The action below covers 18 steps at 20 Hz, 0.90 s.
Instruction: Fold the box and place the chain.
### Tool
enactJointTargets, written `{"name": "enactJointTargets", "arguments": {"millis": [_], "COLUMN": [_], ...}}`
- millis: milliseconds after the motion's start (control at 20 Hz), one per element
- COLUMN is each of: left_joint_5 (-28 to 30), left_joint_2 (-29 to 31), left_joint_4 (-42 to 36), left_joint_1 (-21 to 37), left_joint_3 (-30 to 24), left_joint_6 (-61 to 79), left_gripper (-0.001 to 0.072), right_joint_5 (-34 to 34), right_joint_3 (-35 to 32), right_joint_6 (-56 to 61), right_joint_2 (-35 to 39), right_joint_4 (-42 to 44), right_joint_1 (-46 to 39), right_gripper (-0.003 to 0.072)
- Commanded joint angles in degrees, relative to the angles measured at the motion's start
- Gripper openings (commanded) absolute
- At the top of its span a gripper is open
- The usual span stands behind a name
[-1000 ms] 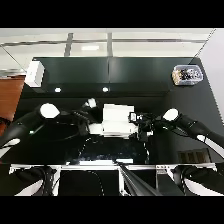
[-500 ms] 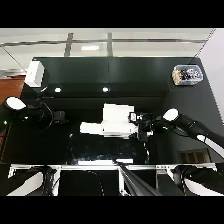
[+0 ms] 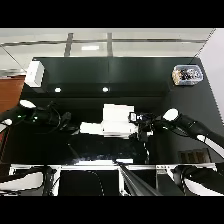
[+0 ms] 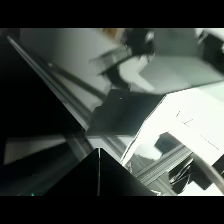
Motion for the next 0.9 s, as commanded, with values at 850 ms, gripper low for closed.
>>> {"name": "enactJointTargets", "arguments": {"millis": [850], "left_joint_5": [2.4], "left_joint_2": [-1.6], "left_joint_4": [-6.6], "left_joint_1": [-15.4], "left_joint_3": [3.3], "left_joint_6": [13.6], "left_gripper": [0.0022], "right_joint_5": [0.0], "right_joint_3": [0.1], "right_joint_6": [0.0], "right_joint_2": [0.0], "right_joint_4": [0.0], "right_joint_1": [0.0], "right_gripper": [0.0127]}}
